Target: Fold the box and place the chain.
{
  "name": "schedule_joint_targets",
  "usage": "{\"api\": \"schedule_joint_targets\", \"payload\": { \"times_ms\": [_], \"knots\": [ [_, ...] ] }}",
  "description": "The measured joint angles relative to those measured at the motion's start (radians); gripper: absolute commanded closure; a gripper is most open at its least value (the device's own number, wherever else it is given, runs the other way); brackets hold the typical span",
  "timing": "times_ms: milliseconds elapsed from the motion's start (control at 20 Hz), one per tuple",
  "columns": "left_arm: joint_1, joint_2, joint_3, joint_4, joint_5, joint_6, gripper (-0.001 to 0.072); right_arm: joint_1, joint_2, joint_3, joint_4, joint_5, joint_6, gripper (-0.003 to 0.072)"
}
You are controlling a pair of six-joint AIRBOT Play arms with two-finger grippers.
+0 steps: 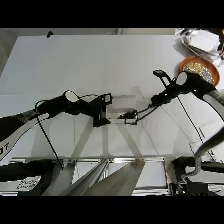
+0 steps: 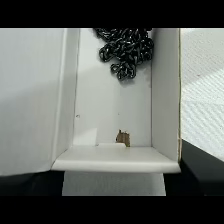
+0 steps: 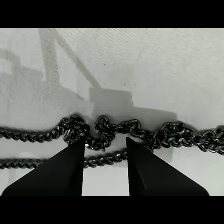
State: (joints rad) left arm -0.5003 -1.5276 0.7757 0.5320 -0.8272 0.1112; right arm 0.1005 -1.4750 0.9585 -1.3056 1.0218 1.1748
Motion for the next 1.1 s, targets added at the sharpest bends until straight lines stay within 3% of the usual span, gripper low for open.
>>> {"api": "schedule_joint_targets", "payload": {
  "times_ms": [150,200,600,1100],
  "knots": [
    [0.0,0.0,0.0,0.0,0.0,0.0,0.0277,0.0,-0.004,0.0,0.012,-0.003,0.003,0.0555],
    [0.0,0.0,0.0,0.0,0.0,0.0,0.0277,0.0,-0.005,0.0,0.016,-0.003,0.003,0.0666],
    [0.0,0.0,0.0,0.0,0.0,0.0,0.0277,0.0,0.077,0.003,0.05,0.01,0.0,0.0674],
    [0.0,0.0,0.0,0.0,0.0,0.0,0.0277,0.036,0.607,0.005,0.259,0.028,-0.059,0.0673]
  ]
}}
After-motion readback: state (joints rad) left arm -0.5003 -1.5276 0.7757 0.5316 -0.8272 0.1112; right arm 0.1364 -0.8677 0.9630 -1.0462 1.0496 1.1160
